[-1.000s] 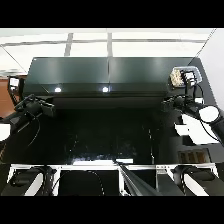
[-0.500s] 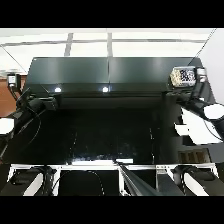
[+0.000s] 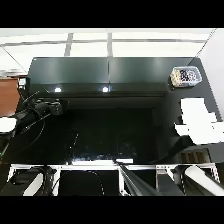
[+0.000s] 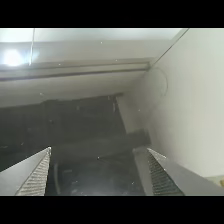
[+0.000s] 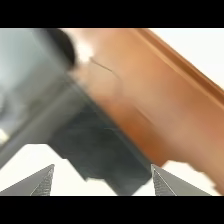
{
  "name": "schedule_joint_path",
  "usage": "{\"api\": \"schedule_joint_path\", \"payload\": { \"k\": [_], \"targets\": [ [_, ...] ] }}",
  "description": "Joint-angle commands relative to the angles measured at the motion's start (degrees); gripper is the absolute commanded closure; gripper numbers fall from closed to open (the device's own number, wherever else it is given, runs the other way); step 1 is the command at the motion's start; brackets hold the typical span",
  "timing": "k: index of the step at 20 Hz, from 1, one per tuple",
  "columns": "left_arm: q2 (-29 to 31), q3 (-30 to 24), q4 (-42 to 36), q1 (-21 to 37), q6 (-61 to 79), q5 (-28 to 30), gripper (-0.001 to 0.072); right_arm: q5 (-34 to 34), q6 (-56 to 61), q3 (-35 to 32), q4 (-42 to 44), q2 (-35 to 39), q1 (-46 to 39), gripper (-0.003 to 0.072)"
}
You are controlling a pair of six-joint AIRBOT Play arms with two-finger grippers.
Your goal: Fold the box and place the chain.
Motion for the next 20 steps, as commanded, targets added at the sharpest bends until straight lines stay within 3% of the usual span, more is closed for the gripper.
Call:
{"api": "schedule_joint_path", "payload": {
  "k": [1,3,9,11,14,16,17,20],
  "targets": [
    [-0.2,0.0,2.2,0.0,0.0,-0.6,-0.0001,20.9,-9.5,12.2,-2.5,-12.3,-10.0,-0.0019],
    [-0.4,0.0,2.3,0.0,0.1,-0.5,-0.0001,25.0,-14.0,14.6,-7.5,-17.3,-9.2,-0.0019],
    [-0.6,0.0,6.9,0.0,0.1,-0.2,0.0008,17.8,-22.3,15.6,-20.7,-23.0,-3.2,-0.0018],
    [-0.8,0.0,6.9,0.0,0.0,-0.2,0.0008,21.2,-23.1,18.6,-18.0,-26.0,-3.0,0.0096],
    [-0.8,0.0,6.8,0.0,0.0,-0.5,0.0008,22.6,-25.0,20.8,-10.5,-27.8,-3.0,0.0096],
    [-0.8,0.0,6.8,0.0,0.0,-0.2,0.0008,24.3,-25.2,21.0,-9.9,-28.3,-3.0,0.0097],
    [-0.9,0.0,6.8,0.0,0.0,-0.2,0.0008,25.3,-25.2,21.0,-9.9,-28.3,-3.1,0.0134],
    [-0.9,0.0,6.8,0.0,0.0,-0.3,0.0008,26.9,-25.5,21.0,-9.9,-28.3,-3.0,0.0495]
  ]
}}
